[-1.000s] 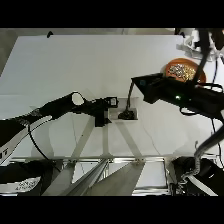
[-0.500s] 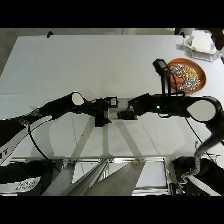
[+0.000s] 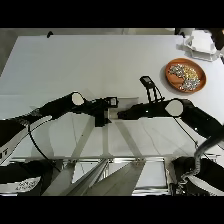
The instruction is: Fold the box and place the chain.
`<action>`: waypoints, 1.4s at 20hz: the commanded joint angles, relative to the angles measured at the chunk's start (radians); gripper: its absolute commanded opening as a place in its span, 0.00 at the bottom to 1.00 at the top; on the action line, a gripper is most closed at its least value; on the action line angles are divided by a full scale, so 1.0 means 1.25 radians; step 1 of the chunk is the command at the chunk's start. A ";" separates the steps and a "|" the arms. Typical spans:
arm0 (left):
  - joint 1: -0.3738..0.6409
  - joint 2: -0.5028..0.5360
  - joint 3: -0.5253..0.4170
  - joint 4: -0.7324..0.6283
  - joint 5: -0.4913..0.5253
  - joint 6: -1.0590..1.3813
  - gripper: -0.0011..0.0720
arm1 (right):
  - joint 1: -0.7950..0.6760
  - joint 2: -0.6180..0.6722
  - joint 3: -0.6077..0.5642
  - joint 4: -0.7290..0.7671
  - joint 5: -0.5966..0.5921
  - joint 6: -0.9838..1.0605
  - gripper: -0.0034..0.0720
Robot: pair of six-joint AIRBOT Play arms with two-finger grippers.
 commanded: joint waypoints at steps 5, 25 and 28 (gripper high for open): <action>0.000 0.001 0.000 0.000 0.000 0.000 0.39 | 0.010 -0.021 -0.003 0.003 0.006 -0.005 0.31; 0.000 0.001 0.000 0.000 0.000 0.000 0.39 | -0.336 0.200 0.190 0.020 0.005 -0.201 0.31; 0.000 0.001 0.000 0.000 0.000 0.000 0.39 | -0.340 0.013 0.325 0.188 0.117 -0.428 0.31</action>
